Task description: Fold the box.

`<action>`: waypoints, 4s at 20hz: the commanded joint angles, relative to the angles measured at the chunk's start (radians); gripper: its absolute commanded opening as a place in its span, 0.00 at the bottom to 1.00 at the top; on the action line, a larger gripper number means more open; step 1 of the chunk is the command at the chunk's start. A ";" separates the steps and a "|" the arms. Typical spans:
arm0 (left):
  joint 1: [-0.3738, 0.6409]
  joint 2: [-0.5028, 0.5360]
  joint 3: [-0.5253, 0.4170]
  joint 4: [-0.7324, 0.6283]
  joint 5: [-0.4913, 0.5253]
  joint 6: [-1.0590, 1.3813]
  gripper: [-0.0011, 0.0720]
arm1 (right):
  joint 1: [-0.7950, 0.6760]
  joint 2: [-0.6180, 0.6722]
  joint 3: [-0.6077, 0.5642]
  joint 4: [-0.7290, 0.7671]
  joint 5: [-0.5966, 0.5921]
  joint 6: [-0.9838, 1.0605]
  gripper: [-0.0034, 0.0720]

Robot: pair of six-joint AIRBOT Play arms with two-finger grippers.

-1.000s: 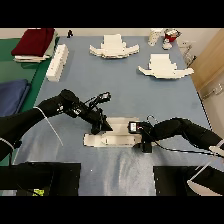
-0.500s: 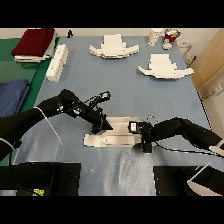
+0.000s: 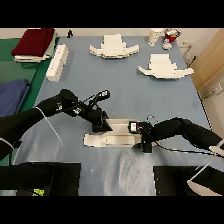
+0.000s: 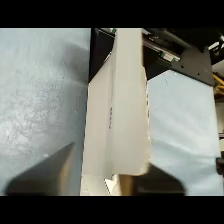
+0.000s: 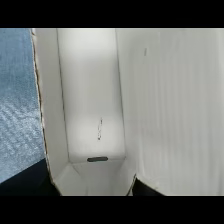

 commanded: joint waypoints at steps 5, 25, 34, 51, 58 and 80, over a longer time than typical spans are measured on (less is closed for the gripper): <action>0.100 0.128 0.005 0.181 -0.110 -0.440 0.79 | 0.000 0.001 0.000 0.001 0.000 0.000 0.63; -0.206 0.114 0.086 0.124 0.160 -0.989 0.03 | 0.000 0.001 0.000 0.001 0.000 0.000 0.63; -0.167 -0.107 0.102 0.123 0.203 -1.029 0.03 | 0.000 0.001 0.000 0.001 0.000 0.000 0.63; -0.169 0.165 0.156 0.296 0.197 -0.898 0.03 | 0.000 0.001 0.000 0.001 0.000 0.000 0.63; -0.212 0.533 -0.103 0.375 0.154 -0.771 0.03 | 0.000 0.001 0.000 0.001 0.000 0.000 0.63; -0.116 0.398 -0.324 0.288 0.311 0.040 0.96 | 0.000 0.001 0.000 0.000 0.000 0.000 0.63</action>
